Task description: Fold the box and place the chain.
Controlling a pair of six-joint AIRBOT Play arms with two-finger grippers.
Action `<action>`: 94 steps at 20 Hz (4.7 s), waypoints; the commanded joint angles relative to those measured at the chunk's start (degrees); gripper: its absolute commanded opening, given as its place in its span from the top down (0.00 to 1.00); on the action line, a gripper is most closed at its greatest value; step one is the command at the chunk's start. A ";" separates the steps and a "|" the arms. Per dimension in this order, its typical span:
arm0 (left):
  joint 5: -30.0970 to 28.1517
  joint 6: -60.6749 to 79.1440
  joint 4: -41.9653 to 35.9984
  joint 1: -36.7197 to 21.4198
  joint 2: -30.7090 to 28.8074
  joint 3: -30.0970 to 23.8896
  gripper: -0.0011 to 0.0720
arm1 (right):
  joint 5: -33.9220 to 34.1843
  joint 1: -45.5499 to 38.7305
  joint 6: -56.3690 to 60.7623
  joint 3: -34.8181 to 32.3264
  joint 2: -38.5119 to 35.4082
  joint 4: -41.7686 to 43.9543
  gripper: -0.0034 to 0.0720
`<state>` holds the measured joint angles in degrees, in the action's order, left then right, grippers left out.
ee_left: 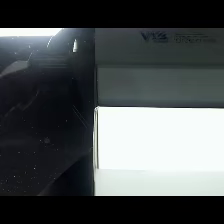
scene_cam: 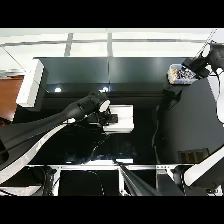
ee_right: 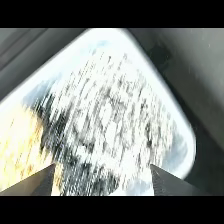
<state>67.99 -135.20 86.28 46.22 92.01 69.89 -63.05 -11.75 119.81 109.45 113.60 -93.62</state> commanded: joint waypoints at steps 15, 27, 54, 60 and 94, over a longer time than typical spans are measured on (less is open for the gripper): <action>1.18 -0.02 0.00 -0.04 0.00 0.02 0.95 | -2.75 -1.92 -13.81 7.96 -1.03 1.31 0.94; 1.22 -0.02 0.00 -0.04 0.00 0.02 0.95 | -14.32 3.45 -32.68 -2.67 -36.33 12.94 0.94; 0.76 -0.02 0.02 -0.04 0.00 0.02 0.95 | 12.96 40.00 -27.89 -63.01 -50.05 43.28 0.45; -0.09 -0.02 0.02 -0.17 0.02 0.02 0.95 | 2.80 30.40 -27.91 -62.99 -55.28 31.93 0.45; -15.96 149.76 -48.43 -27.06 -19.06 -30.49 0.00 | 0.98 30.08 -26.73 -63.06 -56.96 28.59 0.45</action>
<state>53.65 5.50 41.01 19.35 68.25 37.65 -62.37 18.37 92.88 46.44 56.64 -65.17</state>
